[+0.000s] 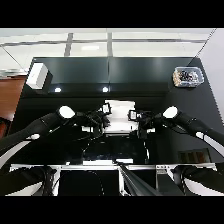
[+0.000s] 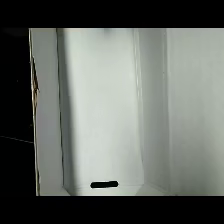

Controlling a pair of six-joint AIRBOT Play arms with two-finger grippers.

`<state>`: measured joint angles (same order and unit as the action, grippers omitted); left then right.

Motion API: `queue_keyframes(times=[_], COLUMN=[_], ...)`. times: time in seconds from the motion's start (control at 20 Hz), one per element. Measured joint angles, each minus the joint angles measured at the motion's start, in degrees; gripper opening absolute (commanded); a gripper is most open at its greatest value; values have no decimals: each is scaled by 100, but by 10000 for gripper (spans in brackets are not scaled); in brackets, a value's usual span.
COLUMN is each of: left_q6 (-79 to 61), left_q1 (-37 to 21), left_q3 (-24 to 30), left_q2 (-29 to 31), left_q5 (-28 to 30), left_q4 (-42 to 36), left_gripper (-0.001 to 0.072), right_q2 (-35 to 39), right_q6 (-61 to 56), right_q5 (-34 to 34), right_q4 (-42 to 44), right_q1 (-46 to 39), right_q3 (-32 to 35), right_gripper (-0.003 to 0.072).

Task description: Fold the box and place the chain.

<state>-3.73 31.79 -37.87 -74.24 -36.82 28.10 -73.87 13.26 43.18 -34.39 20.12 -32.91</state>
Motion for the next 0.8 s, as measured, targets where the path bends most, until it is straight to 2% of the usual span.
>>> queue_keyframes(times=[0.2,0.45,0.65,0.8], left_q6=[612,2916,5598,6634], left_q1=[-417,-1488,-2658,-3316], left_q3=[-2,0,258,651], left_q2=[514,1296,1384,1128], left_q5=[-173,-1241,-2083,-2518], left_q4=[415,1700,2393,2111], left_gripper=[23,24,24,22], right_q2=[0,0,0,0], right_q6=[15,15,13,11], right_q5=[-17,-7,0,2], right_q4=[-9,-7,-9,-9], right_q1=[0,0,0,0], right_q3=[0,0,0,0], right_gripper=[228,228,228,228])
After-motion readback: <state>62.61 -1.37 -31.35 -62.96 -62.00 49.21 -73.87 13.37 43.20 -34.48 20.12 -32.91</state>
